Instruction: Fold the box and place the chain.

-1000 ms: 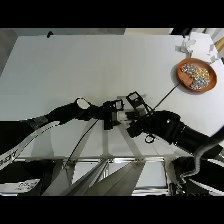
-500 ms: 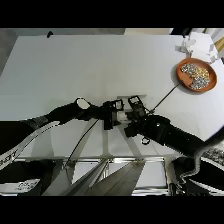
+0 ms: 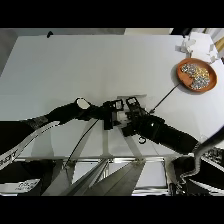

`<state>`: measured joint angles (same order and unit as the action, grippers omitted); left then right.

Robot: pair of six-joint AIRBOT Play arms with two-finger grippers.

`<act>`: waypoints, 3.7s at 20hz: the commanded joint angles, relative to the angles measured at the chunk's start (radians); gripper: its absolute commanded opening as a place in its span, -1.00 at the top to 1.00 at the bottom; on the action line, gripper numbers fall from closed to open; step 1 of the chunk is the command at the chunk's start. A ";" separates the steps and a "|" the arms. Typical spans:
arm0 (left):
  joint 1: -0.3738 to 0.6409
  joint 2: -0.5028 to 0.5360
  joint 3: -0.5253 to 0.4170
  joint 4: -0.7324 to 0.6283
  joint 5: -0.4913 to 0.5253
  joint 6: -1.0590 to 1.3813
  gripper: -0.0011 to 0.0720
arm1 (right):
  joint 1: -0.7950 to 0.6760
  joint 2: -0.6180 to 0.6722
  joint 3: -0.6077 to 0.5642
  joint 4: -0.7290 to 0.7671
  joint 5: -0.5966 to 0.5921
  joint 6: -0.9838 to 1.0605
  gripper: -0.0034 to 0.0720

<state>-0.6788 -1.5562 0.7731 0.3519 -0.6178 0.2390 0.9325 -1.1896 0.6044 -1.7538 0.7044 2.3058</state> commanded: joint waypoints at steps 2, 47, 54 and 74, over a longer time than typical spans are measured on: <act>0.000 0.000 0.000 0.000 0.000 0.000 0.28 | 0.001 -0.011 -0.001 -0.023 0.005 0.002 0.44; 0.000 0.000 0.000 0.000 0.000 0.000 0.28 | 0.002 0.206 -0.015 -0.045 0.098 -0.029 0.28; 0.000 0.000 0.000 0.001 0.000 0.000 0.28 | 0.002 0.045 -0.022 -0.028 0.035 -0.037 0.16; 0.000 0.000 0.000 0.000 0.000 0.000 0.28 | 0.002 0.040 -0.022 -0.109 -0.039 0.046 0.30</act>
<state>-0.6788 -1.5566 0.7734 0.3519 -0.6182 0.2382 0.9348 -1.1561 0.5816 -1.8492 0.7025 2.3184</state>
